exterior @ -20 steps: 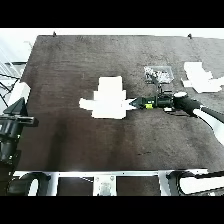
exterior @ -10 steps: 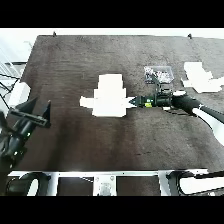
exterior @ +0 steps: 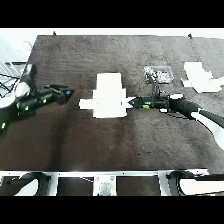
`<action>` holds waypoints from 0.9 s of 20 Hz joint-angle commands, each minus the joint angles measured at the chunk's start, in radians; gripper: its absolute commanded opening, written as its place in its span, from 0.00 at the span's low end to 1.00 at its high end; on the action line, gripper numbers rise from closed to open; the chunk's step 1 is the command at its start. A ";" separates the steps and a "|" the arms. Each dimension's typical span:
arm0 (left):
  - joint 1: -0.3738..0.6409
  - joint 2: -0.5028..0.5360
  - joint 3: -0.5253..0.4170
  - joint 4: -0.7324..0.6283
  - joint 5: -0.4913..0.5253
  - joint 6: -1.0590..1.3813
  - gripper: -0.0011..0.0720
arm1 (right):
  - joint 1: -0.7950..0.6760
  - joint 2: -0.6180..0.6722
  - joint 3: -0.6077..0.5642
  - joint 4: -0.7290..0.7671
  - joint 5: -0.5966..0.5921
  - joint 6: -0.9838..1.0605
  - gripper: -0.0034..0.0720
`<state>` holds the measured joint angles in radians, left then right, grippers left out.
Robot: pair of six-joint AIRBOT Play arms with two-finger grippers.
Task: Fold the box and place the chain.
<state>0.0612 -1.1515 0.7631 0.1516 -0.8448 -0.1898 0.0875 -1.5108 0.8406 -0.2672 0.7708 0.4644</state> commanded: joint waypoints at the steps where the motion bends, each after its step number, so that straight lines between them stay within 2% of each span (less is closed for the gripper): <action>1: -0.032 -0.263 0.290 0.240 -0.164 -0.217 0.80 | 0.014 0.014 -0.015 0.024 -0.034 -0.044 0.06; 5: -0.127 -0.462 0.595 0.492 -0.205 -0.412 0.80 | 0.017 0.014 -0.016 0.024 -0.047 -0.050 0.06; 10: -0.173 -0.688 0.894 0.562 -0.330 -0.488 0.80 | 0.017 0.014 -0.024 0.024 -0.070 -0.055 0.06; 15: -0.177 -0.845 1.081 0.563 -0.434 -0.555 0.80 | 0.018 0.014 -0.042 0.025 -0.088 -0.059 0.06; 18: -0.177 -0.883 1.098 0.526 -0.438 -0.550 0.80 | 0.018 0.014 -0.043 0.050 -0.091 -0.084 0.06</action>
